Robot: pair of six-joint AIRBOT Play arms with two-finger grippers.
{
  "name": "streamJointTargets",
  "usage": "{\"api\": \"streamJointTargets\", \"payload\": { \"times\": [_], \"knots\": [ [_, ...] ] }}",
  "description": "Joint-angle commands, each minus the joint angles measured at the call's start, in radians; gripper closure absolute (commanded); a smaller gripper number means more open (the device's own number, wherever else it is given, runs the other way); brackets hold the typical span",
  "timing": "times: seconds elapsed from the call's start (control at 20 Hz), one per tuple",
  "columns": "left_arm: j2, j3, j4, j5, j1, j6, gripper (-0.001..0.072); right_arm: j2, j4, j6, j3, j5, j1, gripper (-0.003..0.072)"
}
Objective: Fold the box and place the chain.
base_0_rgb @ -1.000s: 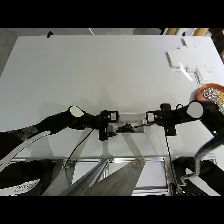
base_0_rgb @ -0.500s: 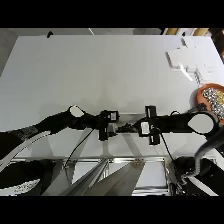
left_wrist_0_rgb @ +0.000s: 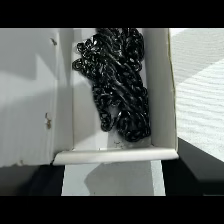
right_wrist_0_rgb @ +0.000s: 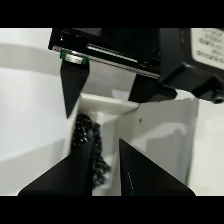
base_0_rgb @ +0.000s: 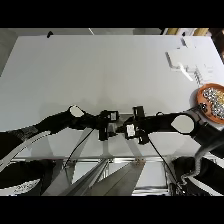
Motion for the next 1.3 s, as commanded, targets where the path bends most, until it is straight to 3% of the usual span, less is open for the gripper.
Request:
{"api": "streamJointTargets", "payload": {
  "times": [0.0, 0.25, 0.4, 0.8, 1.25],
  "knots": [
    [0.001, 0.000, 0.000, 0.000, 0.000, 0.000, 0.0365, 0.056, -0.147, 0.001, 0.051, 0.111, -0.085, 0.0504],
    [0.001, 0.000, 0.000, 0.000, 0.000, 0.000, 0.0365, 0.062, -0.264, -0.001, 0.048, 0.214, -0.407, 0.0507],
    [0.001, 0.000, 0.000, 0.000, 0.000, 0.000, 0.0365, 0.013, -0.282, -0.011, 0.011, 0.184, -0.521, 0.0508],
    [0.001, 0.000, 0.000, 0.000, 0.000, 0.000, 0.0365, -0.199, -0.306, -0.159, -0.031, 0.166, -0.533, 0.0508],
    [0.001, -0.001, 0.000, 0.000, 0.000, 0.000, 0.0365, -0.248, -0.305, -0.240, -0.031, 0.183, -0.533, 0.0511]
  ]
}}
